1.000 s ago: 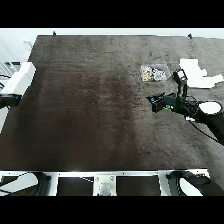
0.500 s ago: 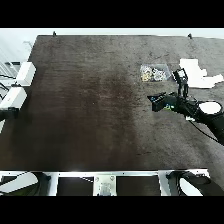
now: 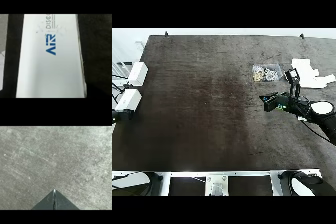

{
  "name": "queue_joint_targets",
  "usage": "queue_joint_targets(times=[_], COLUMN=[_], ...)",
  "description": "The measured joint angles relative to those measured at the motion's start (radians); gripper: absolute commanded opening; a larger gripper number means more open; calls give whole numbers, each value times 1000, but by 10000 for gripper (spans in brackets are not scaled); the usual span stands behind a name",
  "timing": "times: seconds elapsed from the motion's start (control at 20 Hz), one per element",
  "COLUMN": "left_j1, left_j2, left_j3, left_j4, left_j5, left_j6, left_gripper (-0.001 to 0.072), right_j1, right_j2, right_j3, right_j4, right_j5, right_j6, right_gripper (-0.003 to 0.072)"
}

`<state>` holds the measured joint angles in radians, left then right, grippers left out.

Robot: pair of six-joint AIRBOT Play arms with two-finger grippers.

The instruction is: Fold the box and place the chain.

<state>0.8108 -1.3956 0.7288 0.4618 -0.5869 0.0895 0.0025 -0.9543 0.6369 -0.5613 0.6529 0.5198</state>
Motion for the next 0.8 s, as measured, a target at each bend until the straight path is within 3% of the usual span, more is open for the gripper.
queue_joint_targets(times=[0.05,0.1,0.15,0.3,0.45,0.8], left_j1=[0,0,0,0,1,1], left_j2=[-6,-10,-14,-18,-17,113], left_j3=[5,10,13,18,20,39], left_j4=[0,0,1,1,6,74], left_j5=[5,13,29,41,25,-47], left_j6=[3,3,3,-2,-7,-44], left_gripper=[254,619,713,720,720,720], right_j1=[0,0,0,0,0,0], right_j2=[0,0,0,0,0,0], right_j3=[0,0,0,0,0,0], right_j4=[0,0,0,0,0,0], right_j5=[0,0,0,0,-2,-3], right_j6=[0,0,0,0,0,0], right_gripper=[21,136,224,246,429,479])
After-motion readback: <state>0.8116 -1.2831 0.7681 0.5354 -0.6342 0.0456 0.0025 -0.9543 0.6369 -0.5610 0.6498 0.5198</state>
